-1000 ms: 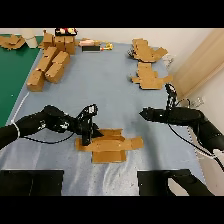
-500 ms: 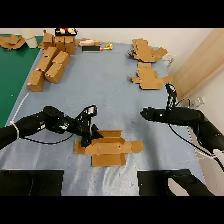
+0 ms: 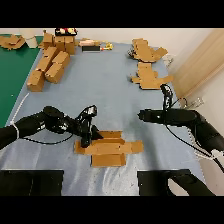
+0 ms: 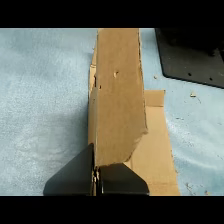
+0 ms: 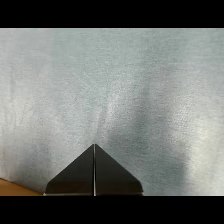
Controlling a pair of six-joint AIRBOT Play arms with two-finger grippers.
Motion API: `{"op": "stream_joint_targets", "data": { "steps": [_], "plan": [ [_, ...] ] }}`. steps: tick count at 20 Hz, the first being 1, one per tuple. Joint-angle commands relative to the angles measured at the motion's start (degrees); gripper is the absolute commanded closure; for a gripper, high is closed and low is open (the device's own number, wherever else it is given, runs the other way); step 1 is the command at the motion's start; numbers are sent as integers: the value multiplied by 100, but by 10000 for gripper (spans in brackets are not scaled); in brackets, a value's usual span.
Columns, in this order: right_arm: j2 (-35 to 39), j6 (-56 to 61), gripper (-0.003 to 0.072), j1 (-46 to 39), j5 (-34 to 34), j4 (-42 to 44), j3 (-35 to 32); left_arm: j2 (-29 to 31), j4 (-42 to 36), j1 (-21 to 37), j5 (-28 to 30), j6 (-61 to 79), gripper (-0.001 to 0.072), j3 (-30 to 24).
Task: Fold the box.
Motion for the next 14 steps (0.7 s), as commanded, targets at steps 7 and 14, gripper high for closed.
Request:
{"op": "stream_joint_targets", "data": {
  "steps": [7,14],
  "plan": [
    [-2,2,684,17,109,-31,4,-24,140,2,-72,-146,697,-20],
    [-2,2,684,17,114,-31,4,-129,332,-223,-70,-153,697,-20]
  ]
}}
